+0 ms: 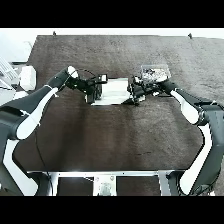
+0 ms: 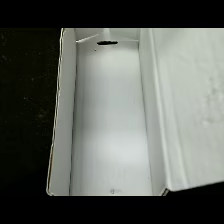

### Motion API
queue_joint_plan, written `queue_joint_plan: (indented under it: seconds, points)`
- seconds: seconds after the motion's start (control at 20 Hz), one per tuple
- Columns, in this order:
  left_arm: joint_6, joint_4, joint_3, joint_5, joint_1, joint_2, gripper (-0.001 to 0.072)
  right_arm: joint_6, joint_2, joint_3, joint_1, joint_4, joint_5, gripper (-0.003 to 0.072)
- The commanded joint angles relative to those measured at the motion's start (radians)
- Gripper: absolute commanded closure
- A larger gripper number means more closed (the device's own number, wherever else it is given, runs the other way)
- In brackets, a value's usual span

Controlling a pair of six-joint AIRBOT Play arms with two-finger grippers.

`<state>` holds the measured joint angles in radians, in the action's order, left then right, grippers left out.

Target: Fold the box and place the chain.

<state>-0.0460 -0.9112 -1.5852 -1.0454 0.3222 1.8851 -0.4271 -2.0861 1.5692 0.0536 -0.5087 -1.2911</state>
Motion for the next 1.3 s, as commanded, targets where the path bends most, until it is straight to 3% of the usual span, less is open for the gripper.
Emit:
queue_joint_plan:
  seconds: [0.0,0.35,0.45,0.75,0.8,0.95,1.0,1.25]
  points:
    - [0.002,0.003,0.000,0.014,0.006,0.001,0.0464,0.000,-0.001,0.000,0.000,0.000,0.000,0.0105]
    - [0.021,0.032,0.000,0.085,0.040,0.018,0.0466,0.000,-0.001,0.000,0.000,0.000,0.000,0.0105]
    - [0.033,0.076,0.000,0.105,0.042,0.022,0.0539,0.000,-0.001,0.000,0.000,0.001,0.000,0.0105]
    - [0.074,0.143,0.000,0.103,0.042,0.046,0.0539,0.000,-0.001,0.000,0.000,0.000,0.000,0.0104]
    - [0.074,0.143,0.000,0.101,0.042,0.048,0.0510,0.000,-0.001,0.000,0.000,0.000,0.000,0.0104]
    - [0.081,0.165,0.000,0.098,0.042,0.048,0.0069,0.000,-0.001,0.000,0.000,0.000,0.000,0.0104]
    - [0.081,0.167,0.000,0.102,0.042,0.048,-0.0006,0.000,-0.001,0.000,0.000,0.000,0.000,0.0104]
    - [0.081,0.163,0.000,0.098,0.042,0.048,0.0013,0.000,-0.001,0.000,0.001,0.000,0.000,0.0105]
